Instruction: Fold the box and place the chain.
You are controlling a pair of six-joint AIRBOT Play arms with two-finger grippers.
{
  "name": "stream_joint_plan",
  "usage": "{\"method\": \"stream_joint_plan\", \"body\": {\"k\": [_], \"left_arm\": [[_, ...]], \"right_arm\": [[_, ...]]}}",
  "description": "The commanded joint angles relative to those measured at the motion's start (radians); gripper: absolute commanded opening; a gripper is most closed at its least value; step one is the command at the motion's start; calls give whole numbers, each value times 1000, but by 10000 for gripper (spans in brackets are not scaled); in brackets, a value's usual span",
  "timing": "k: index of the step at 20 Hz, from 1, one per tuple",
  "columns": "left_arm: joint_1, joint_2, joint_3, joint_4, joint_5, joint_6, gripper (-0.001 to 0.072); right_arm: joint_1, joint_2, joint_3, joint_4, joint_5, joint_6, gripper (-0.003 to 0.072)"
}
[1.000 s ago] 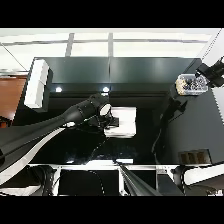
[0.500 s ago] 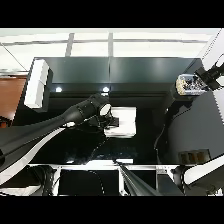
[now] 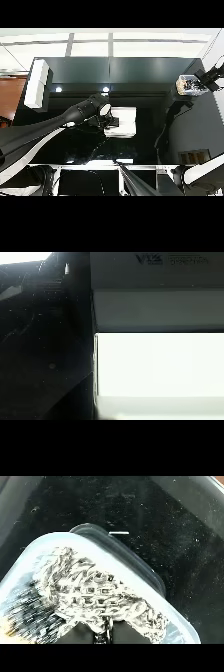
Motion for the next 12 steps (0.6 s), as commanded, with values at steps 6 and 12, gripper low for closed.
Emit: {"method": "stream_joint_plan", "body": {"k": [6,12], "left_arm": [[0,0,0,0,0,0,26],[0,0,0,0,3,0,26]], "right_arm": [[2,312,2,70,12,-370,11],[34,618,2,108,-56,-453,8]]}}
